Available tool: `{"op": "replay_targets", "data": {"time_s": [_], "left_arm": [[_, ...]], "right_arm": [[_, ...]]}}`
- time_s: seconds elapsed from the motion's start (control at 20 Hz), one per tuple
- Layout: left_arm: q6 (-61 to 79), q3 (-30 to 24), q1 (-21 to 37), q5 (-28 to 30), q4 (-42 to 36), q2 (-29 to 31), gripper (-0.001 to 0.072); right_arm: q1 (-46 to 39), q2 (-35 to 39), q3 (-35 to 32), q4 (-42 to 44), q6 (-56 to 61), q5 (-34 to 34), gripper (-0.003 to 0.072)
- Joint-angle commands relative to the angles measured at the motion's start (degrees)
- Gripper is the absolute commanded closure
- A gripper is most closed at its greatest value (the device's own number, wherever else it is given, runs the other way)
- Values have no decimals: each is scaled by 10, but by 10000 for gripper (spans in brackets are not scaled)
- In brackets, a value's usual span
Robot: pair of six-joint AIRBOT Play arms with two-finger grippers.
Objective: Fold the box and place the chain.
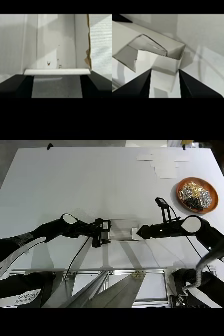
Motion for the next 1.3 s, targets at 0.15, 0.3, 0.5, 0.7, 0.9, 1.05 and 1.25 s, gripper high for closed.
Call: {"op": "replay_targets", "data": {"time_s": [0.15, 0.3, 0.5, 0.7, 0.9, 1.05, 1.25], "left_arm": [[0, 0, 0, 0, 0, 0, 573], [0, 0, 0, 0, 0, 0, 573], [0, 0, 0, 0, 0, 0, 573], [0, 0, 0, 0, 0, 0, 573], [0, 0, 0, 0, 0, 0, 573], [0, 0, 0, 0, 0, 0, 573], [0, 0, 0, 0, 0, 0, 573]], "right_arm": [[122, -77, 77, -179, 292, 19, 299], [157, -112, 108, -209, 351, 21, 300], [195, -158, 152, -279, 451, 49, 310], [224, -202, 186, -323, 526, 97, 387], [238, -209, 188, -343, 574, 97, 387], [238, -218, 189, -351, 600, 97, 430], [247, -246, 207, -353, 602, 114, 431]]}}
